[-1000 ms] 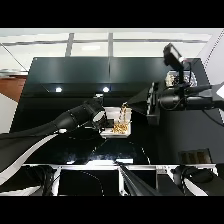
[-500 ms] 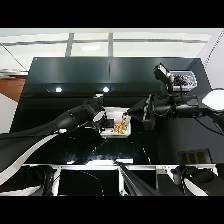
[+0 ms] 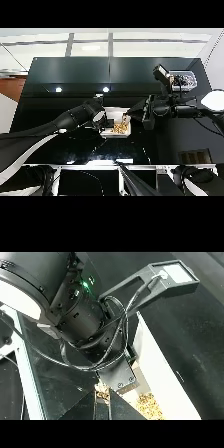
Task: Fold the box and place the chain.
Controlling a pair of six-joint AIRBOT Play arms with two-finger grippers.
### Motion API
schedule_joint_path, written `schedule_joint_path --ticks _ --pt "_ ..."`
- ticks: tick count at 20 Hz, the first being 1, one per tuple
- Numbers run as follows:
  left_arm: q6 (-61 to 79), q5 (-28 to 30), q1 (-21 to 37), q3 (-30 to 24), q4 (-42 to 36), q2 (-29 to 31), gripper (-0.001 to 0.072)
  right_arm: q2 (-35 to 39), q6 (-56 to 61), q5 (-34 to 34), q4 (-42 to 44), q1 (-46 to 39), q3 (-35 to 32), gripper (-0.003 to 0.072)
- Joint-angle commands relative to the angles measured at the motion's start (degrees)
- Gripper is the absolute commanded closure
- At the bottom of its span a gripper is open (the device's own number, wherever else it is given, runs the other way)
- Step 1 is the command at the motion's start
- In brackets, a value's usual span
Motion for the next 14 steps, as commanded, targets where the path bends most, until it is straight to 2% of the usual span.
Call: schedule_joint_path --ticks 1,2,3,4,7,11,12,14 --pt "0.0 0.1 0.0 0.0 0.0 0.0 0.0679 -0.1 0.0 -0.2 -1.5 0.1 0.0 0.0653" --pt "0.0 0.1 0.0 0.0 0.0 0.0 0.0679 -0.1 0.3 -0.2 -3.5 0.1 0.0 0.0554" --pt "0.0 0.1 0.0 0.0 0.0 0.0 0.0679 -0.1 1.8 -0.5 -5.4 0.0 0.0 0.0207" --pt "0.0 0.1 0.0 0.0 0.0 0.0 0.0679 -0.1 3.3 -0.7 -6.4 0.0 0.0 0.0075" --pt "-0.5 0.1 0.5 0.0 0.0 0.0 0.0679 0.0 5.7 -0.2 -8.9 -2.4 0.7 0.0084" --pt "-1.7 1.0 0.9 0.2 -1.6 0.0 0.0676 0.1 6.7 2.3 -9.8 -10.4 1.3 0.0084" --pt "-1.7 0.6 0.7 0.2 -1.6 0.0 0.0607 0.1 6.7 3.0 -9.8 -12.1 1.3 0.0084" --pt "-1.7 -1.6 0.7 0.8 -1.9 0.1 0.0253 0.1 7.6 4.0 -9.8 -14.5 1.3 0.0084"
